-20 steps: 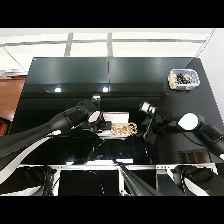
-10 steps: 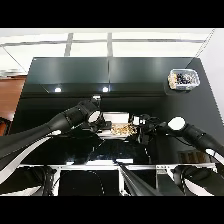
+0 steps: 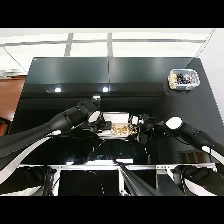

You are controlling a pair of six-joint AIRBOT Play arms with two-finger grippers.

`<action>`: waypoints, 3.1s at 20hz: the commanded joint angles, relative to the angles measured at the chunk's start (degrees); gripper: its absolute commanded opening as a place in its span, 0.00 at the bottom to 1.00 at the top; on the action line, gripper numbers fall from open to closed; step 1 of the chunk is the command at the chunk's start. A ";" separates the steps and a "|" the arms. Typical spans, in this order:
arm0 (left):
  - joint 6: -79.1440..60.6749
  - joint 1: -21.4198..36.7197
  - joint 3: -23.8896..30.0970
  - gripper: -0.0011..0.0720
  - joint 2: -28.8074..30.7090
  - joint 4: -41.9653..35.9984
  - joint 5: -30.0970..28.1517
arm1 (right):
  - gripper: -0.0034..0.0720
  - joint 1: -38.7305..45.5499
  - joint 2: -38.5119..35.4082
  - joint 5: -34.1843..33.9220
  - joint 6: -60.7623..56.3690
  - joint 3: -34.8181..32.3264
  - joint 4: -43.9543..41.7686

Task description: Fold the box and place the chain.

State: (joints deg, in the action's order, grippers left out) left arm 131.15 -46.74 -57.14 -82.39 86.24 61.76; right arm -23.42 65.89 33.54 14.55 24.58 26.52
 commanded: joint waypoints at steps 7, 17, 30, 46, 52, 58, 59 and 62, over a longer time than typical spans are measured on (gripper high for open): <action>0.00 0.02 -0.04 0.06 0.04 0.00 0.02 | 0.98 -0.31 0.46 1.31 -0.72 0.35 2.23; 0.00 0.02 -0.04 0.06 0.04 0.00 0.02 | 0.21 -0.28 0.46 -0.52 -3.13 0.31 2.62; 0.00 0.02 -0.04 0.06 0.04 -0.22 0.24 | 0.07 -0.26 0.44 -1.25 -6.91 0.31 2.60; 0.00 0.02 -0.04 0.06 0.04 -0.42 0.22 | 0.06 -0.26 -9.09 12.79 -48.98 8.33 21.79; 0.00 0.02 -0.04 0.06 0.04 -0.42 0.04 | 0.06 -0.15 -13.22 16.09 -61.13 14.16 23.06; 0.00 0.02 -0.04 0.06 0.04 -0.42 0.04 | 0.06 -0.15 -13.49 28.83 -63.87 23.98 18.16; 0.00 0.02 -0.04 0.06 0.04 -0.42 0.04 | 0.06 -0.15 -13.46 28.65 -63.84 24.83 13.29; 0.00 0.02 -0.04 0.06 0.04 -0.42 0.02 | 0.07 -0.31 -13.07 26.56 -63.84 24.92 3.91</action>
State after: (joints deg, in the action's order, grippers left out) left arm 131.13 -46.74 -57.14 -82.39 85.78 61.78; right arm -23.62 52.62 59.46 -48.53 48.07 38.92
